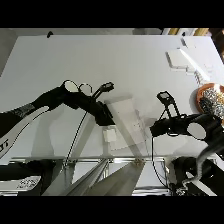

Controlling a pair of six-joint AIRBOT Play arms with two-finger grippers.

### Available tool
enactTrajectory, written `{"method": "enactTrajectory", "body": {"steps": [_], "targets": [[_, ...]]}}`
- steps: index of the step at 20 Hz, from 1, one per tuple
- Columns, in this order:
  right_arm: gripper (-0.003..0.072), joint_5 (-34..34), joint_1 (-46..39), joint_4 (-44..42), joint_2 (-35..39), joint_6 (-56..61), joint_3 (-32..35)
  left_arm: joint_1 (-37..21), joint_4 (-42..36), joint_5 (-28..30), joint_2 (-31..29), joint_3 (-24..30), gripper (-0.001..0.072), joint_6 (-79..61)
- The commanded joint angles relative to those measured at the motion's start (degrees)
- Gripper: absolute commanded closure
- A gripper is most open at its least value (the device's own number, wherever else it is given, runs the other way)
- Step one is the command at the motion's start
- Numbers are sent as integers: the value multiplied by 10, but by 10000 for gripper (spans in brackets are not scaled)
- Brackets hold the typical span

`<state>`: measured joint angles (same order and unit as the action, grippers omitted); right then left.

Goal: Fold the box and place the chain.

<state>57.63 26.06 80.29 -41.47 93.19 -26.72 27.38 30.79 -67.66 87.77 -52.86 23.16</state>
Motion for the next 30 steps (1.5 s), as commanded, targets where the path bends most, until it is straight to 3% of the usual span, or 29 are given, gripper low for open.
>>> {"method": "enactTrajectory", "body": {"steps": [1,7,10,15,23,25,28,30], "targets": [[673,1,0,0,0,0,0,-23,12,-17,-6,0,180,12],[673,0,0,0,0,0,0,-103,90,-37,-21,0,180,84],[673,1,0,0,0,0,0,-91,64,-15,-13,0,179,79],[673,1,0,0,0,0,0,-44,-72,7,22,0,179,-8],[673,2,0,0,0,0,0,-22,-79,28,64,0,190,-11],[673,2,0,0,0,0,0,-13,-78,28,64,0,250,-21],[673,2,0,0,0,0,0,3,-74,28,64,0,468,-45],[670,0,0,0,1,-2,-2,6,-80,27,59,-4,706,-89]]}}
